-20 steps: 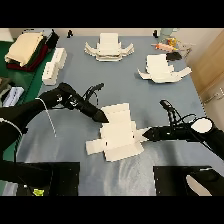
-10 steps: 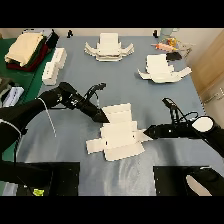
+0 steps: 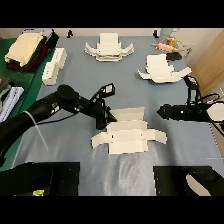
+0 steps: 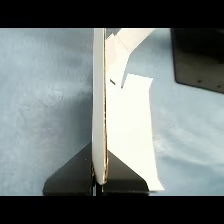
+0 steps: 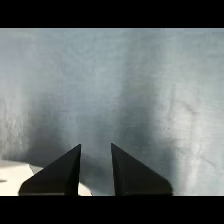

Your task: Fold the box.

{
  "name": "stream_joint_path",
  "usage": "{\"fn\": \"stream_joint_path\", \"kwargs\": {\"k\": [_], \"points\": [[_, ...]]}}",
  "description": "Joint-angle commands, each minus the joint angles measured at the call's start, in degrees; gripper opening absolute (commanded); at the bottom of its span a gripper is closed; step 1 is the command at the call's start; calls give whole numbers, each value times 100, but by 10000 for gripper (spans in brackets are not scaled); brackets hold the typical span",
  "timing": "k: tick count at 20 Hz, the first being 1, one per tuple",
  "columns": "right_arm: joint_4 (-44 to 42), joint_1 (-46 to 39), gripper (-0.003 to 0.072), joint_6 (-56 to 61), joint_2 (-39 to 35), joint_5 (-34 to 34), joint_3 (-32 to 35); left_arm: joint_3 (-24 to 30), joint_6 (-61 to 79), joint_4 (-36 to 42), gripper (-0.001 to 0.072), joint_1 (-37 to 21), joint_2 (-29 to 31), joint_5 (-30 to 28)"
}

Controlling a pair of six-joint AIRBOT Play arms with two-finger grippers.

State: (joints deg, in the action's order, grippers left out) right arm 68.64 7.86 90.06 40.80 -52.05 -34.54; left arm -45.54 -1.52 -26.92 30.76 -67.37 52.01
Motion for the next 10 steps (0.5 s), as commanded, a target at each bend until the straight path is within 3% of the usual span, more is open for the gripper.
{"fn": "stream_joint_path", "kwargs": {"k": [1,5,10], "points": [[157,-2,304,273,-39,59,-131,699,778,-7,13,494,634,-1307],[151,-2,304,271,-39,90,-131,1198,863,-7,14,892,706,-1547],[142,-2,304,271,-39,114,-131,1552,861,-7,15,1248,702,-2358]]}}
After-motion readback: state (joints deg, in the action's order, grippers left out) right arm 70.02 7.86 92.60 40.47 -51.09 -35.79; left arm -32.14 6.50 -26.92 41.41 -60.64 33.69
